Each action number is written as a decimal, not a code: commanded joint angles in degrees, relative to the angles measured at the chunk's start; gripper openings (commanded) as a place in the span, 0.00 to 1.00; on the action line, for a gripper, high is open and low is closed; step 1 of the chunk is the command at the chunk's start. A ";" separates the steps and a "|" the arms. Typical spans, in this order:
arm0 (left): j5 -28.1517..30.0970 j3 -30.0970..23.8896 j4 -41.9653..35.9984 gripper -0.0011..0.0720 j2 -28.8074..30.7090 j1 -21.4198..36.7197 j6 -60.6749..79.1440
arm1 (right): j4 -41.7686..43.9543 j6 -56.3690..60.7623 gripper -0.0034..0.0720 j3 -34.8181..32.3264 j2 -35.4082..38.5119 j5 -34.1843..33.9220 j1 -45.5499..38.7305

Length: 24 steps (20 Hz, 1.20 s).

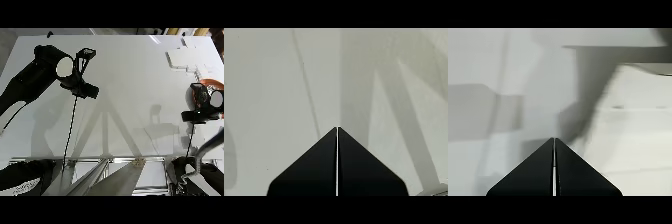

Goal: Fold the box and place the chain.

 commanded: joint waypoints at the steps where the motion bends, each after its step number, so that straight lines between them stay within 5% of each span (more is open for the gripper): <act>1: 0.00 0.02 0.02 0.03 0.04 0.04 0.02 | -19.34 -4.17 0.07 4.28 -0.02 3.23 -1.51; 2: 0.00 0.02 0.00 0.03 0.04 0.07 0.00 | -19.30 -4.00 0.12 4.26 -0.26 1.75 -4.37; 4: 0.02 0.02 0.00 0.03 0.04 0.04 0.00 | -18.93 -4.92 0.77 4.26 -0.57 -2.10 -12.46; 8: 0.00 0.02 -0.02 0.03 0.04 0.04 0.00 | -16.70 -5.25 0.79 4.26 -5.16 -4.31 -24.30; 18: 0.00 0.02 -0.02 0.03 0.04 0.04 0.00 | -22.77 -8.48 0.77 4.26 -14.75 -9.75 -38.99; 22: 0.00 0.02 -0.02 0.03 0.04 0.04 0.00 | -22.84 -8.48 0.69 4.26 -16.13 -13.20 -40.68; 24: 0.00 0.02 -0.02 0.03 0.04 0.04 0.00 | -21.55 -8.46 0.51 4.26 -17.99 -12.63 -40.68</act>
